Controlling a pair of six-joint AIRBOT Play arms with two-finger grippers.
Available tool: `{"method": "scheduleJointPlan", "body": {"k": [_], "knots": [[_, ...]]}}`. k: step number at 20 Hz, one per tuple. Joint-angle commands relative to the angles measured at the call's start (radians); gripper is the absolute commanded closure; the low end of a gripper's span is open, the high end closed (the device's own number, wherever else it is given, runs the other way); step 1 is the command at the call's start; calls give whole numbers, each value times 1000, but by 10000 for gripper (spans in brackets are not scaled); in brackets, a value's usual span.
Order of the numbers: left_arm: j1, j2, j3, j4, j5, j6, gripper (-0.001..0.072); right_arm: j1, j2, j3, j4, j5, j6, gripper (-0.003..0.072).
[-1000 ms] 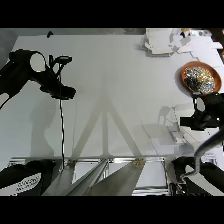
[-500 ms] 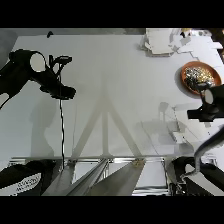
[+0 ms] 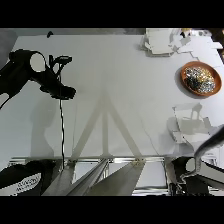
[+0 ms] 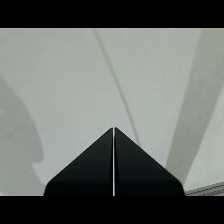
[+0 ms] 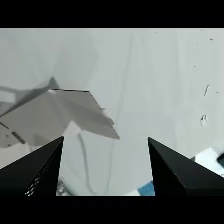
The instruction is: Fold the box and place the chain.
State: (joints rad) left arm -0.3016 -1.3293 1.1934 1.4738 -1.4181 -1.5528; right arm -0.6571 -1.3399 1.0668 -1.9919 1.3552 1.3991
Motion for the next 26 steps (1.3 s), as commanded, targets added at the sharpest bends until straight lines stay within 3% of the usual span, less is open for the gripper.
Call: {"method": "scheduleJointPlan", "body": {"k": [1, 4, 5, 7, 10, 12, 13, 14, 20, 26], "knots": [[1, 1, 0, 0, 0, 0, 702, -88, -108, 45, 29, 17, -163, 110], [1, 1, 0, 0, 0, 0, 702, -88, -167, 45, 25, 18, -206, 123], [1, 1, 0, 0, 0, 0, 702, -88, -183, 45, 27, 21, -222, 169], [1, 1, 0, 0, 0, 0, 702, -88, -205, 45, 53, 41, -250, 187], [1, 1, 0, 0, 0, 0, 702, -88, -210, 45, 132, 63, -286, 350], [1, 1, 0, 0, 0, 0, 702, -88, -210, 45, 177, 99, -288, 513], [1, 1, 0, 0, 0, 0, 702, -87, -209, 45, 211, 125, -302, 633], [1, 1, 0, 0, 0, 0, 702, -82, -205, 45, 262, 156, -332, 669], [1, 1, 0, 0, 0, 0, 702, 106, -13, -4, 578, 116, -420, 671], [1, 1, 0, 0, 3, 11, 702, 397, 357, -330, 817, -156, -454, 671]]}}
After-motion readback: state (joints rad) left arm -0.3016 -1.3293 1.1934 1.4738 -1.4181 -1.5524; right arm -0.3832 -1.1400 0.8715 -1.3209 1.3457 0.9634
